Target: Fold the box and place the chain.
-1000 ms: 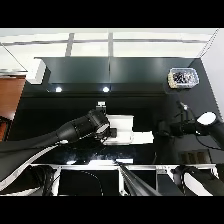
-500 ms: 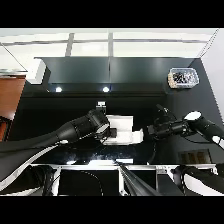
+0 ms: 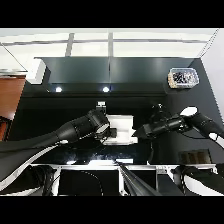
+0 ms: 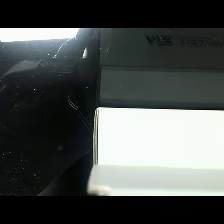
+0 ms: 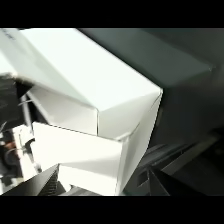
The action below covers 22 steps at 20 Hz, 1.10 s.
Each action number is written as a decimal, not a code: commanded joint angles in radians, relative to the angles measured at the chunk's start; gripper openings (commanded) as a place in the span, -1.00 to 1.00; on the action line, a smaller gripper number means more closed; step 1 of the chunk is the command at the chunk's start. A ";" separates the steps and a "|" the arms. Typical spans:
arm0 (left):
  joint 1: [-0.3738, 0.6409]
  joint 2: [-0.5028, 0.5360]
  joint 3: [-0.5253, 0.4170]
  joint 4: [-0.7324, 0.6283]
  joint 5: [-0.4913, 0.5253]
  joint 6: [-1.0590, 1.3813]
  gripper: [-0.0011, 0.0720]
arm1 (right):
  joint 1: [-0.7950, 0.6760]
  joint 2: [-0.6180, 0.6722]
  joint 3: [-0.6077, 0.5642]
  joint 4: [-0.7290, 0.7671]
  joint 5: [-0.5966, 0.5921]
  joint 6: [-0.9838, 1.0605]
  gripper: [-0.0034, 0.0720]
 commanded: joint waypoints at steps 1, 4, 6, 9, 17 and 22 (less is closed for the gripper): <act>0.000 0.000 0.000 0.000 0.000 0.000 -0.90 | 0.103 0.000 0.025 0.000 -0.127 0.045 0.72; 0.000 0.000 0.000 0.000 0.000 0.000 -0.90 | 0.175 0.000 0.048 -0.033 -0.209 0.119 0.53; 0.000 0.000 0.000 0.000 0.000 0.000 -0.90 | 0.221 0.000 0.071 -0.111 -0.239 0.198 0.53; 0.000 0.000 0.000 0.000 0.000 0.000 -0.90 | 0.291 0.000 0.123 -0.270 -0.279 0.356 0.53; 0.000 0.000 0.000 0.000 0.000 0.000 -0.90 | 0.483 0.000 0.258 -0.669 -0.282 0.861 0.19; 0.000 0.000 0.000 0.000 0.000 0.000 -0.90 | 0.652 -0.001 0.336 -1.003 -0.206 1.259 0.19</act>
